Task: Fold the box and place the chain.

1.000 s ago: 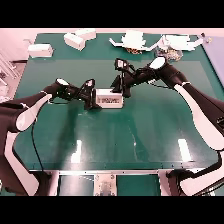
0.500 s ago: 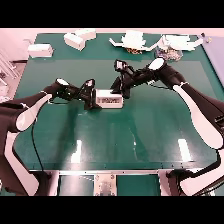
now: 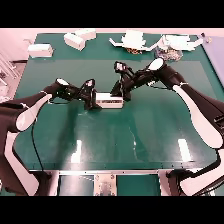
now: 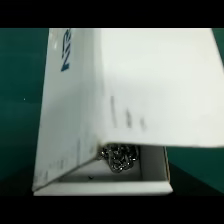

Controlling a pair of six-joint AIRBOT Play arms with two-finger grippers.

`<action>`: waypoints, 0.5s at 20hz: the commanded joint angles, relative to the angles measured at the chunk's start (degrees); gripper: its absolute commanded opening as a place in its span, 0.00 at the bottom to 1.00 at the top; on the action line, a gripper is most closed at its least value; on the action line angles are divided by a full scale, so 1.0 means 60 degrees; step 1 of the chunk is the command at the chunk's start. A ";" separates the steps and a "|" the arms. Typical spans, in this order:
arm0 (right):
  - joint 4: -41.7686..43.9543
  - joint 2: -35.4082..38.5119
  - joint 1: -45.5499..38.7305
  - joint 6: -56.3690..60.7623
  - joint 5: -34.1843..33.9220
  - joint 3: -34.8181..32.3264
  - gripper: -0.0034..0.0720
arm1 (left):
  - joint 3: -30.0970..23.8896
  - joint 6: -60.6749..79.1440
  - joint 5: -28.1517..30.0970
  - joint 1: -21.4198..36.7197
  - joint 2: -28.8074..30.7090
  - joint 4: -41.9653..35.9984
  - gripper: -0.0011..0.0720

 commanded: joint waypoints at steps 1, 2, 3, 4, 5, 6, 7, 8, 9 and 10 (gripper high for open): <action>-0.0015 -0.0113 0.0004 0.0058 0.0036 -0.0055 0.25 | 0.0007 0.0000 0.0004 0.0007 0.0000 0.0000 0.69; -0.0073 -0.0175 0.0004 0.0058 0.0036 -0.0055 0.30 | 0.0007 0.0004 0.0004 0.0007 0.0000 0.0004 0.68; -0.0098 -0.0219 0.0004 0.0058 0.0011 -0.0055 0.31 | 0.0007 0.0000 0.0004 0.0007 0.0000 0.0000 0.68; -0.0113 -0.0237 0.0004 0.0022 -0.0106 -0.0055 0.31 | 0.0007 0.0004 0.0004 0.0007 0.0000 0.0004 0.68; -0.0109 -0.0229 0.0000 0.0025 -0.0273 -0.0033 0.31 | 0.0007 0.0000 0.0004 0.0007 0.0000 0.0000 0.68; -0.0087 -0.0229 -0.0025 -0.0015 -0.0353 0.0036 0.31 | 0.0007 0.0004 0.0004 0.0007 0.0000 0.0004 0.68; -0.0011 -0.0229 -0.0036 -0.0175 -0.0353 0.0120 0.31 | 0.0007 0.0000 0.0004 0.0007 0.0000 0.0000 0.68; 0.0091 -0.0229 -0.0044 -0.0211 -0.0353 0.0226 0.31 | 0.0007 0.0000 0.0004 0.0007 0.0000 0.0004 0.68; 0.0131 -0.0229 -0.0044 -0.0219 -0.0346 0.0339 0.31 | 0.0007 0.0000 0.0004 0.0007 0.0000 0.0004 0.68; 0.0160 -0.0229 -0.0044 -0.0222 -0.0350 0.0448 0.31 | 0.0007 0.0004 0.0004 0.0007 0.0000 0.0004 0.68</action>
